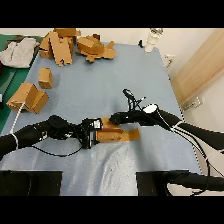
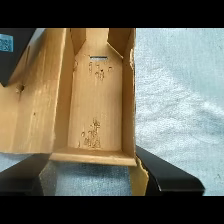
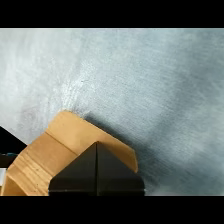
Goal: Fold the box.
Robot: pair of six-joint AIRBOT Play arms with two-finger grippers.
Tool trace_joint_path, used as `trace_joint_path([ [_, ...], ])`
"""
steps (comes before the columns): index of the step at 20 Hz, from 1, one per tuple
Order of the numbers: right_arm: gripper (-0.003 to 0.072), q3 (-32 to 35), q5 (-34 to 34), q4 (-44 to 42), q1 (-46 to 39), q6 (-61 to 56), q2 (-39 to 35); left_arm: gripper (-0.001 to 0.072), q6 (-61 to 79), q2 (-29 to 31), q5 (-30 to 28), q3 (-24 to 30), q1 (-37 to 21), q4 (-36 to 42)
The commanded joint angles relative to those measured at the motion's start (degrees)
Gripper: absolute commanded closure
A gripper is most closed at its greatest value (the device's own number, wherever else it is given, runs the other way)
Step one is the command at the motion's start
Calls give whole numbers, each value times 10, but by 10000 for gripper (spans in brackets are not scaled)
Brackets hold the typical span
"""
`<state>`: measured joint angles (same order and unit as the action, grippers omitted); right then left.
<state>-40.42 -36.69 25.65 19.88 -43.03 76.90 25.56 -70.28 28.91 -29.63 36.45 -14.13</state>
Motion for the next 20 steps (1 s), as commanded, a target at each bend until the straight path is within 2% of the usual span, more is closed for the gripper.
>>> trace_joint_path([
  [1, 687, -1, 37, 25, 0, 1, -1, 238, 0, 0, 0, 0, 0, 0],
  [5, 687, -1, 22, 54, -3, 0, -25, 238, 0, 0, 0, 0, 0, 0],
  [7, 687, -1, -28, 143, -26, -33, -89, 238, -1, 0, 0, 0, 0, 0],
  [10, 684, -1, -154, 324, -53, -90, -199, 238, -1, 0, 0, 0, 0, 0],
  [11, 625, -1, -205, 389, -49, -89, -224, 238, -1, 0, 0, 0, 0, 0],
  [12, 513, -1, -257, 447, -40, -88, -239, 238, -1, 0, 0, 0, 0, 0],
  [13, 509, -1, -295, 488, -30, -88, -243, 237, -1, 0, 0, 0, 0, 0],
  [15, 299, 2, -314, 536, -12, -81, -238, 237, -1, 0, -1, 0, 0, 0],
  [17, 288, 2, -301, 524, 8, -25, -229, 237, -1, 0, -1, 0, 0, 0],
  [18, 220, 2, -287, 514, 18, 0, -222, 238, -1, 0, -1, 0, 0, 0],
  [20, 220, 2, -253, 501, 41, 38, -201, 238, -1, 0, -1, 0, 0, 0],
])
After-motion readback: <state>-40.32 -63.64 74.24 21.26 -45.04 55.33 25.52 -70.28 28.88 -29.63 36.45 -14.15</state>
